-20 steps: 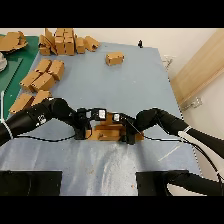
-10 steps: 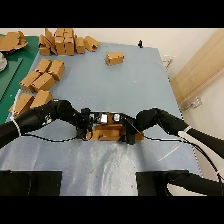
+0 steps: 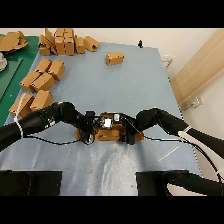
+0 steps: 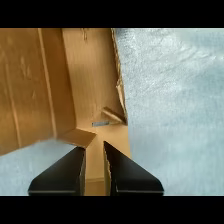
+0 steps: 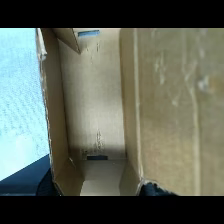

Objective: Fold the box.

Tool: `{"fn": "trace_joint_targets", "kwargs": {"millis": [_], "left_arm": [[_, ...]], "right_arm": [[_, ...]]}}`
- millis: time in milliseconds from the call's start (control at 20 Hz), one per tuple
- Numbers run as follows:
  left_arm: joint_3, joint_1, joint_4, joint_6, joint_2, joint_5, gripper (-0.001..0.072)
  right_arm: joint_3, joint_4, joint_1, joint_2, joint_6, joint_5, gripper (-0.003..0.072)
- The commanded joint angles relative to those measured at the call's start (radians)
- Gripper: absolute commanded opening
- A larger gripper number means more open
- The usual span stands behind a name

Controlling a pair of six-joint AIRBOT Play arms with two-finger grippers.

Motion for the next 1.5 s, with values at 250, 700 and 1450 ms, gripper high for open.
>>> {"fn": "trace_joint_targets", "kwargs": {"millis": [250, 700, 1450], "left_arm": [[0.001, -0.028, -0.070, 0.039, -0.024, 0.089, 0.0163], [0.001, -0.029, -0.133, 0.039, -0.034, 0.111, 0.0176], [0.001, 0.015, 0.180, -0.411, 0.079, -0.046, 0.0012]], "right_arm": [[0.000, 0.000, 0.000, 0.000, 0.001, 0.000, 0.0501], [0.000, 0.000, 0.000, 0.000, 0.000, 0.000, 0.0501], [0.000, 0.000, 0.000, 0.000, 0.000, 0.000, 0.0501]]}}
